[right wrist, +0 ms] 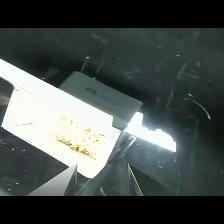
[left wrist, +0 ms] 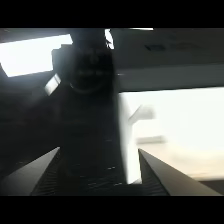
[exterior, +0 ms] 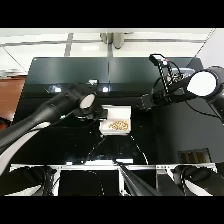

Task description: Fold the box and place the chain.

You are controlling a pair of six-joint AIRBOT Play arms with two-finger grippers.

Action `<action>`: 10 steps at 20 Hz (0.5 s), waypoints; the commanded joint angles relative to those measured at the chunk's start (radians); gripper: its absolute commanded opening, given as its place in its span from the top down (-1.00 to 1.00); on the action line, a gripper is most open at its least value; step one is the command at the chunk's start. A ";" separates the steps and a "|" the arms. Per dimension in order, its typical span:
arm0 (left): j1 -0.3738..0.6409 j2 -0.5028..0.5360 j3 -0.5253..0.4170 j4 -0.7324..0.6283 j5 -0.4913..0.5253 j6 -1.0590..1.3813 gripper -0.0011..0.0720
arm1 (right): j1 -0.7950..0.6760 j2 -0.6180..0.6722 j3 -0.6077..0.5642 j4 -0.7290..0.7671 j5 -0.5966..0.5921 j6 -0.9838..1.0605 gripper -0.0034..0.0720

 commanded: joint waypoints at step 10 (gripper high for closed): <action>0.512 0.176 -0.490 -0.876 0.176 1.653 -0.74 | -0.002 0.000 0.000 -0.218 -0.120 0.003 -0.10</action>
